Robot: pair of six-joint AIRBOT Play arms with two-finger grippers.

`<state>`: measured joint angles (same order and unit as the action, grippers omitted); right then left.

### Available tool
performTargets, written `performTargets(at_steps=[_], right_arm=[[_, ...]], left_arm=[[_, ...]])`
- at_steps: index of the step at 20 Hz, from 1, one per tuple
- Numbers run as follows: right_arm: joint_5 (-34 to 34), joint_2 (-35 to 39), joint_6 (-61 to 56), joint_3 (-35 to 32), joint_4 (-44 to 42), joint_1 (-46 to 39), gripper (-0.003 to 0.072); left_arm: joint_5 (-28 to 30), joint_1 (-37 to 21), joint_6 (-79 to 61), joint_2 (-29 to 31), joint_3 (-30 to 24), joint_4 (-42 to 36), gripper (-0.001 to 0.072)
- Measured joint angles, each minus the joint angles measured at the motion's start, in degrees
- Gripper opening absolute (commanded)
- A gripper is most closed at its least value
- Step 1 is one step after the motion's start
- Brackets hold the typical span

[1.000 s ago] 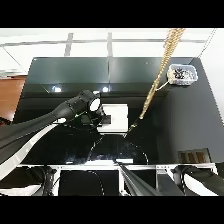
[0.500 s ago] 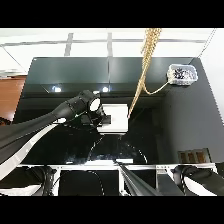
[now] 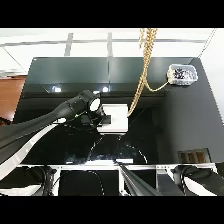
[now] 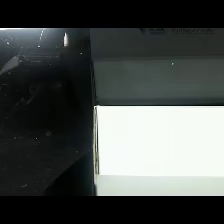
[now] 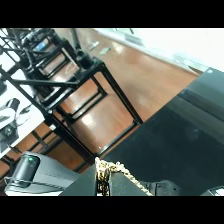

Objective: Fold the box and place the chain.

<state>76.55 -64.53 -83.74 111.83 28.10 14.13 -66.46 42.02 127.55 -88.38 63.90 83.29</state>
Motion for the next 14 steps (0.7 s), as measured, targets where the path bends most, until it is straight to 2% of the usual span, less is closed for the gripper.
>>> performTargets(at_steps=[5, 14], right_arm=[[-0.76, -0.13, 0.17, -0.07, -0.35, 0.48, 0.0027], [-0.11, -4.22, -0.26, -0.55, 4.28, 7.96, 0.0027]], left_arm=[[0.00, 0.00, 0.00, 0.00, 0.00, 0.00, 0.0028], [0.00, 0.00, 0.00, 0.00, 0.00, 0.00, 0.0028]])
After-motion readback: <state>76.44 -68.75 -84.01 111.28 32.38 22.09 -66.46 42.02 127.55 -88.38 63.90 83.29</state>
